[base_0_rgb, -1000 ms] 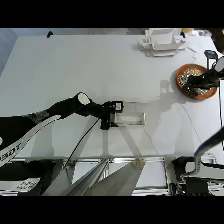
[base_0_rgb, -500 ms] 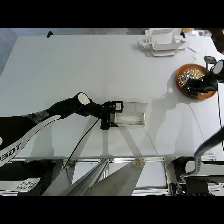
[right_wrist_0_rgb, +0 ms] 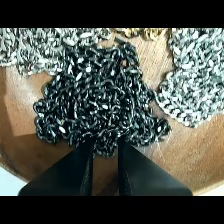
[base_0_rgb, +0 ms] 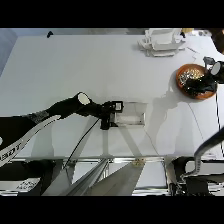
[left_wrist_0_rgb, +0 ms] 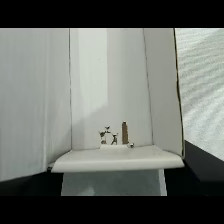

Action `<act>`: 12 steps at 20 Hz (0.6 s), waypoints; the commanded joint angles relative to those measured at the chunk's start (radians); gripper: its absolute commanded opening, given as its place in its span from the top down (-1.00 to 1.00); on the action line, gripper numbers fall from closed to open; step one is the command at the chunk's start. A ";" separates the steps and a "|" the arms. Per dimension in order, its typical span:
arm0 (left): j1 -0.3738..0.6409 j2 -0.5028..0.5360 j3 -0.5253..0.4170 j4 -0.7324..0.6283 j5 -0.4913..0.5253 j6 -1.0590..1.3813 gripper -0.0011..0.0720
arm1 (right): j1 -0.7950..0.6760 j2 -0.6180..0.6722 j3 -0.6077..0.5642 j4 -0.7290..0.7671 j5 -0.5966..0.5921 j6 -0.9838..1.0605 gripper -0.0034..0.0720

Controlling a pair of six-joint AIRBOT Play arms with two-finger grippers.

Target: Fold the box and place the chain.

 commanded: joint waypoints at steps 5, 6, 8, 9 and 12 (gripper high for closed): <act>0.000 0.000 -0.001 0.000 0.000 0.000 0.23 | 0.000 0.028 0.000 -0.003 -0.014 -0.035 0.87; 0.000 0.000 -0.001 0.000 0.000 0.000 0.23 | 0.000 0.061 0.000 -0.004 -0.016 -0.064 0.87; 0.000 0.000 -0.001 0.000 0.000 0.000 0.23 | 0.000 0.166 0.000 -0.006 -0.014 -0.090 0.87; 0.000 0.000 -0.001 0.000 0.000 0.000 0.23 | 0.000 0.234 0.000 0.003 -0.012 -0.090 0.87; 0.000 0.000 -0.001 0.000 0.000 0.000 0.23 | 0.000 0.438 0.000 0.107 0.003 -0.093 0.87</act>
